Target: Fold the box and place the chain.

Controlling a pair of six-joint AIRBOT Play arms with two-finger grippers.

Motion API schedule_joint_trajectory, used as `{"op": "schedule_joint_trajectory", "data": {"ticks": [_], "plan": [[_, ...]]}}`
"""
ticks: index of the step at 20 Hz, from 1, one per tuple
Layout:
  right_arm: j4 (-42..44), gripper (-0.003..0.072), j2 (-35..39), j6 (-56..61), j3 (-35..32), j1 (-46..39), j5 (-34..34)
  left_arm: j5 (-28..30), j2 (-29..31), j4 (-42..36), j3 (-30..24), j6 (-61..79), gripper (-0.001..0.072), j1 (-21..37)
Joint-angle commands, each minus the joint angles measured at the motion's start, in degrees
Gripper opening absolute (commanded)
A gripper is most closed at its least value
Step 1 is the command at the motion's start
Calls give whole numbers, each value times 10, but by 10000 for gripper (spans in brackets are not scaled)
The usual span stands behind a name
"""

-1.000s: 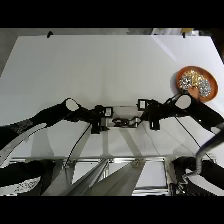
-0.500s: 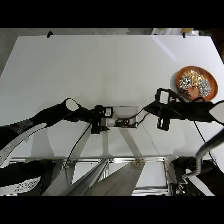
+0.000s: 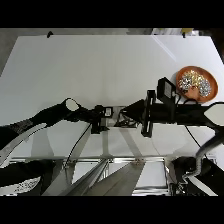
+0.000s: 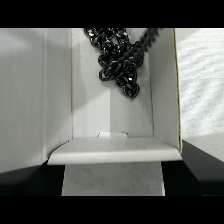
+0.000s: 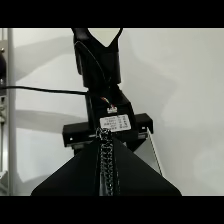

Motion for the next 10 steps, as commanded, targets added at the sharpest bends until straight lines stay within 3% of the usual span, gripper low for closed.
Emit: {"op": "schedule_joint_trajectory", "data": {"ticks": [1,5,8,9,10], "plan": [[-35,18,-41,33,0,26,-47,0,0,0,0,0,136,0],[-179,18,-82,148,0,26,-36,0,0,0,0,0,136,0],[-195,20,-113,163,0,26,-27,0,0,0,0,0,136,0],[-193,66,-120,163,0,26,-27,0,0,0,0,0,136,0],[-193,169,-123,163,0,26,-26,0,0,0,0,0,136,0]]}}
